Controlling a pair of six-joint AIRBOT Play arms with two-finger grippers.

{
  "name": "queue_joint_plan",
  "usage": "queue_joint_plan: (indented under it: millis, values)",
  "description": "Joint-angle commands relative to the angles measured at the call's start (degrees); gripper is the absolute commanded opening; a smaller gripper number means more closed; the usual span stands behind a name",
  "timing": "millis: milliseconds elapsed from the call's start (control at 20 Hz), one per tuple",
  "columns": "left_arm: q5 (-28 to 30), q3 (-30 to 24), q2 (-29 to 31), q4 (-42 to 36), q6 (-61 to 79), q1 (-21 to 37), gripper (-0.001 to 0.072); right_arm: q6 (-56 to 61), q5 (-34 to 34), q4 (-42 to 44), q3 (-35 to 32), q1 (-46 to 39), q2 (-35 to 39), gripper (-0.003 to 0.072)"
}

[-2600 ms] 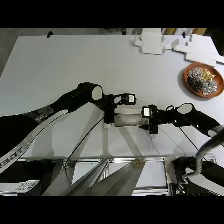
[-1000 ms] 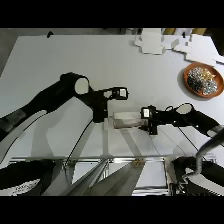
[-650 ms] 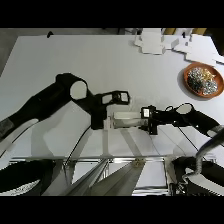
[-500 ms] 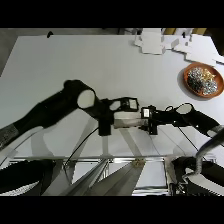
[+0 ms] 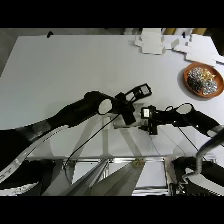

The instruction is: Fold the box and place the chain.

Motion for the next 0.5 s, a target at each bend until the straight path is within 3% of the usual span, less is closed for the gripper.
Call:
queue_joint_plan:
  millis: [0, 250, 450]
  values:
    - [7.63, 0.07, -4.20, -0.52, -5.66, 1.49, 0.0006, 0.02, 0.02, -0.02, 0.02, -0.04, 0.04, 0.0403]
    - [3.76, 0.07, -3.37, 0.44, -5.25, 2.51, 0.0008, 0.02, 0.04, 0.00, 0.02, -0.04, 0.04, 0.0403]
    - [-10.43, 0.07, 3.93, 7.74, -3.93, 3.63, 0.0004, 0.02, 0.02, -0.02, 0.02, -0.04, 0.04, 0.0403]
